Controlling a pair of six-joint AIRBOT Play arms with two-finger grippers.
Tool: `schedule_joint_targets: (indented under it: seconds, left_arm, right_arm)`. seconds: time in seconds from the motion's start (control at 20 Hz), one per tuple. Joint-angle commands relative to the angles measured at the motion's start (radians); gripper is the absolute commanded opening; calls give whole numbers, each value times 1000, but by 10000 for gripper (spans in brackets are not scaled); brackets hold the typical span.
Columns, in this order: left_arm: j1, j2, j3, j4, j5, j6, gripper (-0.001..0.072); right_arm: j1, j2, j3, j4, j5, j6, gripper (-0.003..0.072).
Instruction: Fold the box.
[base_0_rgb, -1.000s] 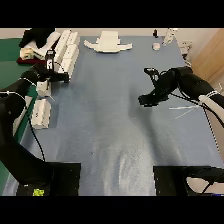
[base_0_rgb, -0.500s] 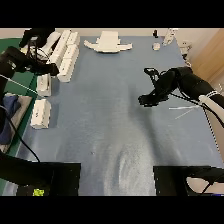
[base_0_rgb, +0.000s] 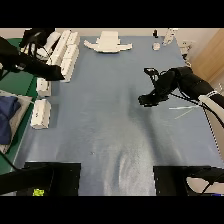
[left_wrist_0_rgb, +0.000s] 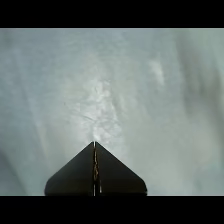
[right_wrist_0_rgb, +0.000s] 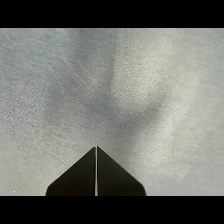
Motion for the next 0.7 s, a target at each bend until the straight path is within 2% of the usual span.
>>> schedule_joint_targets:
  seconds: [0.0, 0.15, 0.25, 0.45, 0.65]
  left_arm:
    - [-137, 161, -217, -7, 27, -77, 7]
    - [-290, 282, -442, -5, 154, -135, 11]
    - [-362, 299, -511, -3, 209, -137, 13]
    - [-436, 292, -526, -14, 183, -137, 13]
    - [-444, 292, -526, -26, 183, -137, 13]
  right_arm:
    - [0, 0, 1, 0, 0, 0, 19]
    - [0, 0, 1, 0, 0, 0, 18]
    - [0, 0, 1, 0, 0, 0, 18]
    - [0, 0, 1, 0, 0, 0, 18]
    - [0, 0, 1, 0, 0, 0, 18]
